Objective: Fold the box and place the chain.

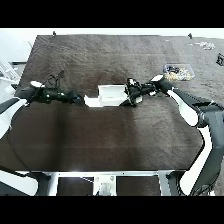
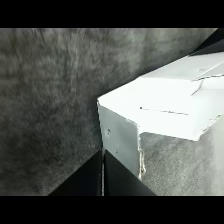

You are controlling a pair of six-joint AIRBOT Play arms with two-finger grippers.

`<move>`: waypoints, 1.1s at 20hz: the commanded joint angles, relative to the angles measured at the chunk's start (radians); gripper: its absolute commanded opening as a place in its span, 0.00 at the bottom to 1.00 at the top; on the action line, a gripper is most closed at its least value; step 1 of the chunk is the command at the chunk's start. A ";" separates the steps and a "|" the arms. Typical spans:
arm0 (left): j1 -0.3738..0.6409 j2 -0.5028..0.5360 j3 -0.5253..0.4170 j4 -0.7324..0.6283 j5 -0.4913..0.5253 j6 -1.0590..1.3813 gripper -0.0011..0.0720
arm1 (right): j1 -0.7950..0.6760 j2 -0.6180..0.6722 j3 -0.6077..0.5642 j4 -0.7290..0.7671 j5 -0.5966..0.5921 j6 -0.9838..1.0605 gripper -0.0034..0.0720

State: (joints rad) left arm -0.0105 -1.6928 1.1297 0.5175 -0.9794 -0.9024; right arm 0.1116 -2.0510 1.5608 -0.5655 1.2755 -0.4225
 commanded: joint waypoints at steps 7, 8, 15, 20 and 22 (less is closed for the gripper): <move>-0.119 -0.024 -0.003 0.111 0.109 -0.182 0.04 | 0.000 0.000 0.000 0.000 0.000 0.000 0.82; -0.122 -0.032 -0.002 0.109 0.112 -0.182 0.04 | 0.000 0.000 0.000 0.000 0.000 0.000 0.82; -0.122 -0.044 -0.002 -0.006 0.090 -0.100 0.04 | -0.001 0.000 0.000 0.000 0.000 0.000 0.82; -0.128 -0.044 0.042 -0.106 0.008 -0.013 0.09 | -0.001 0.000 0.000 0.000 0.000 0.000 0.82; -0.131 -0.044 0.067 -0.109 -0.018 -0.013 0.38 | -0.001 0.000 0.000 0.000 0.000 0.000 0.82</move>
